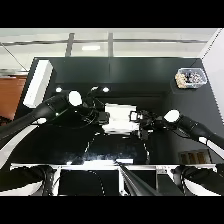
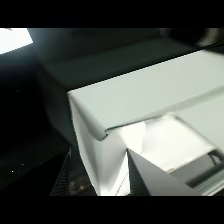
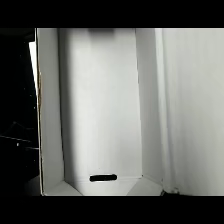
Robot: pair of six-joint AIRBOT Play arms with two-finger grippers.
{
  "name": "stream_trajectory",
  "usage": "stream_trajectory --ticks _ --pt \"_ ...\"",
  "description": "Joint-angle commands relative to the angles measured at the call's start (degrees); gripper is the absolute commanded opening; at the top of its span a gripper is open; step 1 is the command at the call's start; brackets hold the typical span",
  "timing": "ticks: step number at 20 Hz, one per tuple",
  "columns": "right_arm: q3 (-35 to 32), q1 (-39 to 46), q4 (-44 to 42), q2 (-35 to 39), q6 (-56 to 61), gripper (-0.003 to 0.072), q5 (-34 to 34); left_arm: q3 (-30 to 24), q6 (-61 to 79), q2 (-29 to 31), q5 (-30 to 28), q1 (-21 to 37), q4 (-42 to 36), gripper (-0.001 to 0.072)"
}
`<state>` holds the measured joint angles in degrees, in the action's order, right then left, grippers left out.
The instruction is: Fold the box and place the chain.
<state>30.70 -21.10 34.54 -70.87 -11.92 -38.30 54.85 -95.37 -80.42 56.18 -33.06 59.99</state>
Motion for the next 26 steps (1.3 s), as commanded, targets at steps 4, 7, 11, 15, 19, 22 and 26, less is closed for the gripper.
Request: stream_trajectory --ticks 4,7,11,15,19,22,26 --pt "0.0 0.02 -0.02 0.02 0.04 0.0439 0.02 0.07 -4.15 -0.04 -2.05 -2.56 1.88 0.0406" --pt "0.02 0.02 -0.02 0.02 0.04 0.0439 0.02 0.46 -7.3 -0.11 -2.47 -3.15 4.15 0.0405" --pt "0.0 0.02 -0.02 0.02 0.04 0.0439 0.07 4.57 -14.36 -1.73 -1.31 -6.86 13.18 0.0405" --pt "0.02 0.02 -0.02 0.02 0.02 0.0439 0.17 9.9 -19.28 -6.05 3.93 -10.21 18.43 0.0405" --pt "0.02 0.02 -0.02 0.02 0.04 0.0439 0.17 10.69 -25.11 -7.19 7.39 -11.47 24.68 0.0405" --pt "0.0 0.02 -0.02 0.02 0.04 0.0439 0.17 10.69 -27.21 -7.19 8.04 -11.47 26.08 0.0342" --pt "0.02 0.02 -0.02 0.02 0.04 0.0439 0.17 11.06 -28.13 -7.37 7.15 -11.61 25.88 0.0283"
